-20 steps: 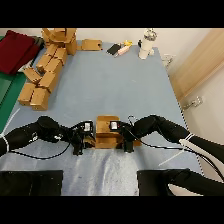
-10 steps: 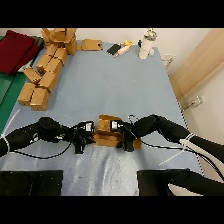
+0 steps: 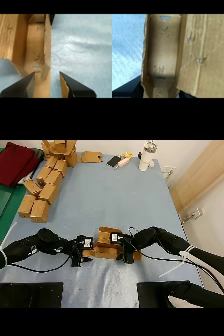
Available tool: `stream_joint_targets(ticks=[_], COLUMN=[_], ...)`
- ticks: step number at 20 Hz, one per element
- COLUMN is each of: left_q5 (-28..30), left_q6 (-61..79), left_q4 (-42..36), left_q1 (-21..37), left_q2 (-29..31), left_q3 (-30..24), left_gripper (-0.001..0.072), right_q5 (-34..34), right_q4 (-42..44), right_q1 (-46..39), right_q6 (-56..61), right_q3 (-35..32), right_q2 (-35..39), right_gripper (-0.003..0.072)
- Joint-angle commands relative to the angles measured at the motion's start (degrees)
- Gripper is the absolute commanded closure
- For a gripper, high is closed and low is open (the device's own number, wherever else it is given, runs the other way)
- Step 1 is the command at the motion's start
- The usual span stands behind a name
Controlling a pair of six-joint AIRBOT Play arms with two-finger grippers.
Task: Fold the box.
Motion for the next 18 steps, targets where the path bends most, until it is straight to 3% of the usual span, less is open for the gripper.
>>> stream_joint_targets(ticks=[1,14,18], left_q5=[-0.6,3.1,7.4], left_q6=[-3.2,-4.7,-8.5], left_q4=[4.9,6.0,6.1], left_q1=[1.8,2.1,2.1], left_q2=[1.7,1.9,2.4], left_q3=[0.0,0.0,0.0], left_gripper=[0.0233,0.0233,0.0233], right_q5=[0.0,0.0,0.0], right_q4=[0.1,0.1,0.1], right_q1=[0.0,0.0,0.0], right_q6=[0.0,0.0,0.0], right_q3=[0.0,0.0,0.0], right_q2=[0.0,0.0,0.0], right_gripper=[0.0169,0.0169,0.0169])
